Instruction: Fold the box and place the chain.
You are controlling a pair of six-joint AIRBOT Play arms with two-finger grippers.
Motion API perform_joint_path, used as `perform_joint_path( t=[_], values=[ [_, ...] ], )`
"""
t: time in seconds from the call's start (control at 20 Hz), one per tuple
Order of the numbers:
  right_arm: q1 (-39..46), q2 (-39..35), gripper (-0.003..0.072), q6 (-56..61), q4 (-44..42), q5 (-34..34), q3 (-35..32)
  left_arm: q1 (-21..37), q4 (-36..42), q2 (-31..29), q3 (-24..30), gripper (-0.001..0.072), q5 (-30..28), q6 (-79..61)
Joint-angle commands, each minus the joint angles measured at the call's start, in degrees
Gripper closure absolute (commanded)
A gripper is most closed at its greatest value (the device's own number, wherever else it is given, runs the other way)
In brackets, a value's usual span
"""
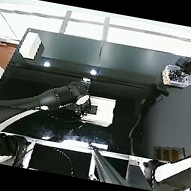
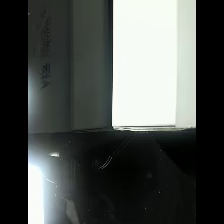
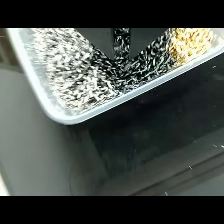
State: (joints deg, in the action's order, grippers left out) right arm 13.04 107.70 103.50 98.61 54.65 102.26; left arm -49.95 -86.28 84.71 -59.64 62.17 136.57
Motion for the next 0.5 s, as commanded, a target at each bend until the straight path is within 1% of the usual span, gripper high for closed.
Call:
perform_joint_path(
  t=[0.0, 0.2, 0.3, 0.45],
  values=[
    [0.0, -4.0, 0.0649, -5.9, -0.8, 4.9, 2.3, 0.0, 0.0, 0.0, 0.0, 0.0675, -0.2, 0.0],
    [0.7, -12.4, 0.0649, -10.0, -8.5, 4.4, 2.4, 0.0, 0.0, 0.0, 0.0, 0.0675, -0.2, 0.0],
    [0.7, -17.4, 0.0649, -12.1, -10.4, 5.2, 2.4, 0.0, 0.0, 0.0, 0.0, 0.0674, -0.2, 0.0],
    [0.7, -27.1, 0.0649, -14.7, -11.9, 6.4, 2.4, 0.0, 0.0, 0.0, 0.0, 0.0674, -0.2, 0.0]
  ],
)
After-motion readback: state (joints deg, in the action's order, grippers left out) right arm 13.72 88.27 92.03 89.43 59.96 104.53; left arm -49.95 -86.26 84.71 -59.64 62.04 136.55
